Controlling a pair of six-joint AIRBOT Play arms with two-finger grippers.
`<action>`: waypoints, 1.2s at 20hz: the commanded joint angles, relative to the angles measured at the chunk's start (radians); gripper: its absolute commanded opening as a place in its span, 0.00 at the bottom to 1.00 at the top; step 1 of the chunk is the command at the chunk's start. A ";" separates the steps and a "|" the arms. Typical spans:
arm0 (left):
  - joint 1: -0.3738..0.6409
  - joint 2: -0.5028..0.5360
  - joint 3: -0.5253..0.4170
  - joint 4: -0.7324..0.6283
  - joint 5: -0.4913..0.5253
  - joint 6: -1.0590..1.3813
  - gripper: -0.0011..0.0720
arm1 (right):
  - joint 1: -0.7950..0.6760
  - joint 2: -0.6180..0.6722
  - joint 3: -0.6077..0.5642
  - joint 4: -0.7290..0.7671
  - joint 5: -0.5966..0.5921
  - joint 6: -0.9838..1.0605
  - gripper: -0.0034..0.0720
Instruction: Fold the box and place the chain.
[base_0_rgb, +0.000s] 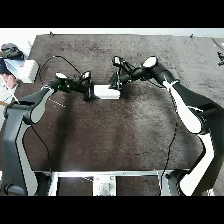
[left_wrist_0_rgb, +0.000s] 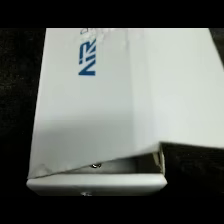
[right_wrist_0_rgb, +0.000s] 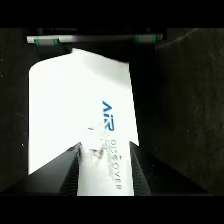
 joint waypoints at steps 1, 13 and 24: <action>-0.001 0.000 0.000 0.001 0.000 0.000 0.48 | -0.008 0.045 -0.006 -0.002 0.013 0.061 0.49; -0.001 0.000 0.000 0.001 0.000 0.000 0.48 | -0.012 0.100 -0.224 0.125 -0.124 -0.043 0.49; -0.001 0.000 0.000 0.001 0.000 0.000 0.48 | -0.007 0.051 -0.242 0.197 -0.084 -0.280 0.68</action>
